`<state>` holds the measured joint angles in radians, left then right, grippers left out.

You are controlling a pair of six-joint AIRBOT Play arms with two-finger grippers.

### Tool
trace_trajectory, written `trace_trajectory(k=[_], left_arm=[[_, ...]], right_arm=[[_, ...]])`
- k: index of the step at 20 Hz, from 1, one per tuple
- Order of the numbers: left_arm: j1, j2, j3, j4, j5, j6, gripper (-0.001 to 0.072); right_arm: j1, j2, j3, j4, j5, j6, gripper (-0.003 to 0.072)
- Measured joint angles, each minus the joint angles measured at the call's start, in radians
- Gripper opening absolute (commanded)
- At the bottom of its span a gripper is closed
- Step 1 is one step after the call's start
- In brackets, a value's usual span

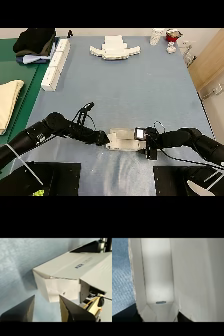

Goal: Fold the box.

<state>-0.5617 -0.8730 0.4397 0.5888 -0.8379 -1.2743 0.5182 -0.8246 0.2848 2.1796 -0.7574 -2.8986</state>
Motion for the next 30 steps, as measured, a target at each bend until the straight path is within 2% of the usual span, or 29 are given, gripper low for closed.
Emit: trace_trajectory(k=[6,13,16,20,21,24,30], left_arm=[[-0.027,-0.033,0.002,-0.080,0.018,0.088,0.0463],[-0.041,-0.041,0.019,-0.066,0.058,0.049,0.0461],[-0.096,-0.059,0.063,0.045,0.056,-0.072,0.0461],[-0.209,-0.114,0.162,0.272,0.058,-0.345,0.0459],[-0.237,-0.132,0.187,0.328,0.056,-0.420,0.0403],[-0.318,-0.196,0.264,0.482,0.026,-0.648,0.0401],[-0.417,-0.324,0.372,0.642,-0.026,-0.947,0.0401]], right_arm=[[0.000,0.000,0.000,0.000,0.000,0.000,0.0507],[0.000,0.000,0.000,0.000,0.000,0.000,0.0507],[0.000,0.000,0.000,0.000,0.000,0.000,0.0507],[0.000,0.000,0.000,0.000,0.000,0.000,0.0507],[0.000,0.000,0.000,0.000,0.000,0.000,0.0507],[0.000,0.000,0.000,0.000,0.000,0.000,0.0507],[0.000,0.000,0.000,0.000,0.000,0.000,0.0507]])
